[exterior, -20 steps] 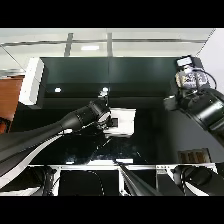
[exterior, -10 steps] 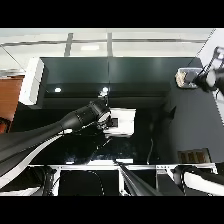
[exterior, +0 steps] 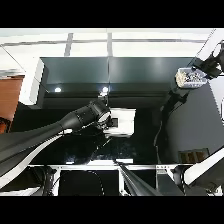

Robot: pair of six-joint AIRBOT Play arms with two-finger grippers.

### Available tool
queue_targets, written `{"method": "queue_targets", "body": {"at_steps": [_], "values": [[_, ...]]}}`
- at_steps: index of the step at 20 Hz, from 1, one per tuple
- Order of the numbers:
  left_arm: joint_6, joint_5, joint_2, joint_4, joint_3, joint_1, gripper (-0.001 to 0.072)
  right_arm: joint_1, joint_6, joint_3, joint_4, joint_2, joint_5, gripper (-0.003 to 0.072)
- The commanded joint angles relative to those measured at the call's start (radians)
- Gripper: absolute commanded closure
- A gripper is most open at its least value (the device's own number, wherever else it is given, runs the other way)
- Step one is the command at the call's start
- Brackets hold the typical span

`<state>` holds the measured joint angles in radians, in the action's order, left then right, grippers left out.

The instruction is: Fold the box and place the chain.

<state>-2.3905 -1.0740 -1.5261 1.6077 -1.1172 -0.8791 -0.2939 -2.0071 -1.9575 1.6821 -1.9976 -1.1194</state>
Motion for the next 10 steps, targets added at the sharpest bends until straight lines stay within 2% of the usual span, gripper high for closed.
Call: {"method": "queue_targets", "body": {"at_steps": [1, 7, 10], "values": [[0.0, -0.001, 0.0, 0.0, 0.0, 0.0, 0.0681, -0.025, 0.042, -0.08, -0.03, -0.081, -0.005, -0.0024], [0.0, 0.0, 0.0, 0.0, 0.0, 0.0, 0.0681, -0.029, 0.108, -0.079, -0.086, -0.135, 0.0, -0.0022], [0.0, -0.004, 0.0, 0.0, 0.0, 0.0, 0.0681, -0.029, 0.108, -0.08, -0.077, -0.14, -0.015, 0.0263]]}}
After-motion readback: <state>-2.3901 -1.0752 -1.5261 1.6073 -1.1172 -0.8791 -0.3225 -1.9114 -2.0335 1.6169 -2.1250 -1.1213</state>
